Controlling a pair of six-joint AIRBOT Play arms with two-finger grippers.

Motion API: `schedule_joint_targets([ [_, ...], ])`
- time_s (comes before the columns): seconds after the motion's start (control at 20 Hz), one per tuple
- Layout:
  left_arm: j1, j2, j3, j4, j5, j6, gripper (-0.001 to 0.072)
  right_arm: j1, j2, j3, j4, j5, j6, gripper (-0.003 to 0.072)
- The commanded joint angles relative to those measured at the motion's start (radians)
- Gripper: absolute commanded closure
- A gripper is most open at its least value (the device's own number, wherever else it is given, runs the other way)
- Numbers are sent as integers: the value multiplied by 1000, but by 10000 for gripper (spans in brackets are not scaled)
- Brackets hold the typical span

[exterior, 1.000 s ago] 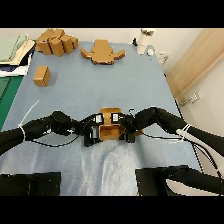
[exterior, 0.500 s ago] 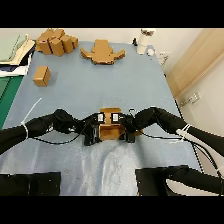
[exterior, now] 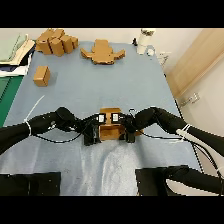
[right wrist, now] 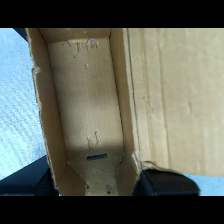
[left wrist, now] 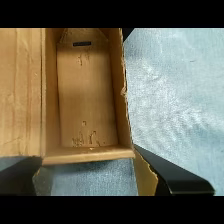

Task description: Fold the box.

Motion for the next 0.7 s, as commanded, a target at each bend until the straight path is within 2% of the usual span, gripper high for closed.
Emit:
schedule_joint_targets([
  [0.0,0,-12,16,13,-1,-23,17,0,0,0,0,0,1,182],
  [0.05,0,-14,18,15,0,-27,17,0,0,0,0,0,1,182],
  [0.1,0,-14,18,15,0,-28,47,0,0,0,0,0,1,182],
  [0.15,0,-14,18,15,0,-28,147,0,0,0,0,0,1,183],
  [0.65,0,-15,21,14,7,-76,150,0,0,0,0,0,1,183],
])
